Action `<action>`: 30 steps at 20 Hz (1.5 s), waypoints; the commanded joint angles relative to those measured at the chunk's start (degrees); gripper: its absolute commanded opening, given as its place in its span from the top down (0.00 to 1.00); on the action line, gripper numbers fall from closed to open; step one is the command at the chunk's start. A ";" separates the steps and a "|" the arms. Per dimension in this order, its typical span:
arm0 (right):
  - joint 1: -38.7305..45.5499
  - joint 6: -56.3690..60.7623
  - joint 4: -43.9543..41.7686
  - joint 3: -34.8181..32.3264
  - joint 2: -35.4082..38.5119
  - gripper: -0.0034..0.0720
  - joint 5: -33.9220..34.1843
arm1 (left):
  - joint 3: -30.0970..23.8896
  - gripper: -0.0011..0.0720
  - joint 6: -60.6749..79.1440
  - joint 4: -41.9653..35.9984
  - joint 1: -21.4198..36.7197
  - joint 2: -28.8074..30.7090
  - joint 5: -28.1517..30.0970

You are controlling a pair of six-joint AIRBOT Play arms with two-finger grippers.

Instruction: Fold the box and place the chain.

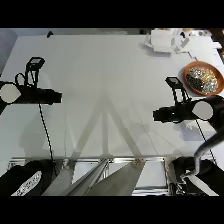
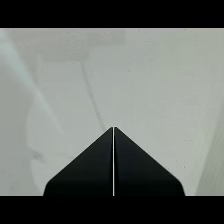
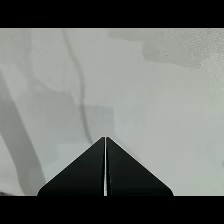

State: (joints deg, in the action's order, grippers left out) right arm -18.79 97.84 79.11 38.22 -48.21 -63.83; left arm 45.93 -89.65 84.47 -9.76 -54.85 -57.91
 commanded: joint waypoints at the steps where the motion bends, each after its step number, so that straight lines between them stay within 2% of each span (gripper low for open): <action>1: -0.07 0.00 0.00 -0.02 0.04 0.93 -0.02 | -0.02 0.98 0.02 0.02 0.04 0.02 0.02; 7: -0.07 0.00 0.00 -0.02 0.04 0.93 0.02 | -0.02 0.98 0.02 0.02 0.04 0.02 0.02; 9: -0.07 0.02 -0.13 -0.02 0.04 0.93 4.17 | -0.02 0.98 0.02 0.02 0.04 0.02 0.02; 10: -0.07 0.02 -0.79 -0.02 0.04 0.93 5.90 | -0.02 0.98 0.02 0.02 0.04 0.02 0.02; 15: -0.07 -0.87 -6.21 0.15 0.11 0.93 6.36 | -0.02 0.98 0.02 0.02 0.04 0.02 0.02; 17: 0.74 1.29 0.11 1.60 0.09 0.93 3.85 | -0.02 0.98 0.02 0.02 0.04 0.04 0.02; 19: 5.95 4.09 9.51 4.66 -0.04 0.93 -1.46 | -0.02 0.98 0.02 0.02 0.04 0.02 0.02; 21: 15.52 3.37 22.36 8.44 -1.33 0.93 -7.80 | -0.02 0.98 0.02 0.02 0.04 0.04 0.00; 23: 25.90 -1.51 33.70 10.08 -3.39 0.93 -11.15 | -0.02 0.98 0.00 0.02 0.04 0.04 0.02; 26: 39.54 -6.71 37.62 10.10 -6.67 0.93 -8.66 | -0.02 0.98 0.02 0.04 0.04 0.02 0.00; 27: 42.23 -7.06 37.55 10.10 -8.31 0.75 -7.15 | -0.02 0.98 0.02 0.02 0.04 0.04 0.04; 28: 43.65 -8.81 37.70 10.16 -10.08 0.48 -6.84 | -0.02 0.98 0.02 0.02 0.04 0.04 0.00; 29: 44.26 -11.50 37.99 10.38 -12.13 0.37 -7.13 | -0.02 0.98 0.02 0.04 0.04 0.02 0.00; 30: 44.24 -13.16 38.73 10.54 -13.92 0.36 -7.13 | -0.02 0.98 0.02 0.04 0.04 0.04 0.00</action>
State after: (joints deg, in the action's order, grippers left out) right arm 20.47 90.39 113.73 48.16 -57.69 -71.24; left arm 45.93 -89.65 84.47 -9.76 -54.85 -57.91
